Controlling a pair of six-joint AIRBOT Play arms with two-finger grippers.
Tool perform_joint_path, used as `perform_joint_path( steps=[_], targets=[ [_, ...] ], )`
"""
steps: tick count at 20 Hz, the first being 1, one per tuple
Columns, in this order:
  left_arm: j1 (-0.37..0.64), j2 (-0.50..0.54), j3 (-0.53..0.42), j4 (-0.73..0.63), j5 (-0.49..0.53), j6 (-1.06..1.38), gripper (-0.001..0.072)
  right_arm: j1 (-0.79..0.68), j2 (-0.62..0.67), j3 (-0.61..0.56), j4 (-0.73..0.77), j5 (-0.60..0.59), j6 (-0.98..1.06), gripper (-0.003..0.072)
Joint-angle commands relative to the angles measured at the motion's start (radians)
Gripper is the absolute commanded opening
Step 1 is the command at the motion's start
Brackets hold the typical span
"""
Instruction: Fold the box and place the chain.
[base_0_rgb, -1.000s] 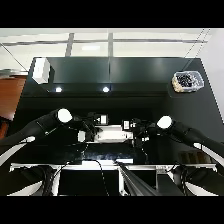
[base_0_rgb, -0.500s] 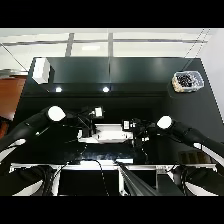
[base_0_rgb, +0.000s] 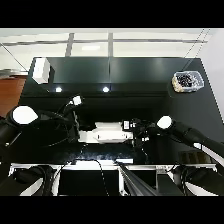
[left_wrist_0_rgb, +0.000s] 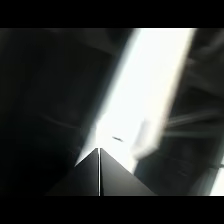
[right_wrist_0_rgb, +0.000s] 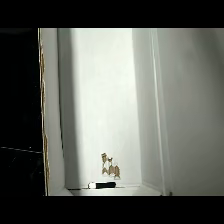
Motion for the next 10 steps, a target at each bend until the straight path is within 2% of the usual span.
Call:
perform_joint_path(
  steps=[1, 3, 4, 8, 10],
  targets=[
    [0.017, 0.026, -0.026, -0.005, -0.164, -0.207, 0.0029, 0.000, 0.000, -0.001, 0.000, 0.000, 0.000, 0.0237],
    [-0.012, 0.025, -0.070, -0.081, -0.159, -0.208, 0.0029, 0.000, 0.000, -0.001, 0.000, 0.000, 0.000, 0.0237],
    [-0.031, 0.025, -0.095, -0.133, -0.100, -0.200, 0.0029, 0.000, 0.000, -0.001, 0.000, 0.000, 0.000, 0.0237],
    [-0.117, 0.010, -0.150, -0.346, 0.346, -0.084, 0.0030, 0.000, 0.000, -0.001, 0.000, 0.000, 0.000, 0.0237],
    [-0.175, -0.031, -0.150, -0.389, 0.528, -0.019, 0.0030, 0.000, 0.000, -0.001, 0.000, 0.000, 0.000, 0.0237]
  ],
)
